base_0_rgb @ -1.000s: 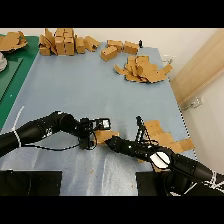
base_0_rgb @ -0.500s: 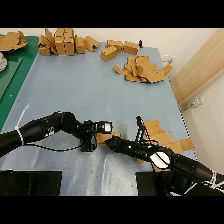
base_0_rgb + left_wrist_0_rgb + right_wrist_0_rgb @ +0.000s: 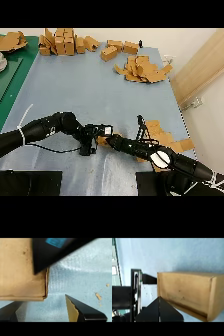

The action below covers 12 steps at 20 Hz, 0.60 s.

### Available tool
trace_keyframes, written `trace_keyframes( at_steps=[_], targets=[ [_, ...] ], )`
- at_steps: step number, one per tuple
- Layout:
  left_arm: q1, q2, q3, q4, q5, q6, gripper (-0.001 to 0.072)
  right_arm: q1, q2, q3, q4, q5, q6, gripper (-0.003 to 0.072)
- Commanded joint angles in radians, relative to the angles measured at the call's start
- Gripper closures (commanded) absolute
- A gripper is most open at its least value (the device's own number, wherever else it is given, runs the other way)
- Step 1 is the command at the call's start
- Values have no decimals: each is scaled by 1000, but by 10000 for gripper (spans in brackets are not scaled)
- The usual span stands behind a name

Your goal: Fold the box.

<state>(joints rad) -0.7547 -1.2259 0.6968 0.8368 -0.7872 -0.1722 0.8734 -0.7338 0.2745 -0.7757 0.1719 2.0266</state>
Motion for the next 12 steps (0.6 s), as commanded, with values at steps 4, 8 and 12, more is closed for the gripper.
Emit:
trace_keyframes(
  at_steps=[4, 8, 12],
  targets=[
    [-37, 21, 0, -61, -61, 4, 11, -100, -1, 0, -37, 12, -1, 687],
    [-126, 21, 0, -63, -61, -12, 11, -107, -1, 0, -53, 14, -1, 687],
    [-114, 27, 0, -10, -57, -127, 11, -107, 0, 0, -55, 25, -1, 687]
  ],
)
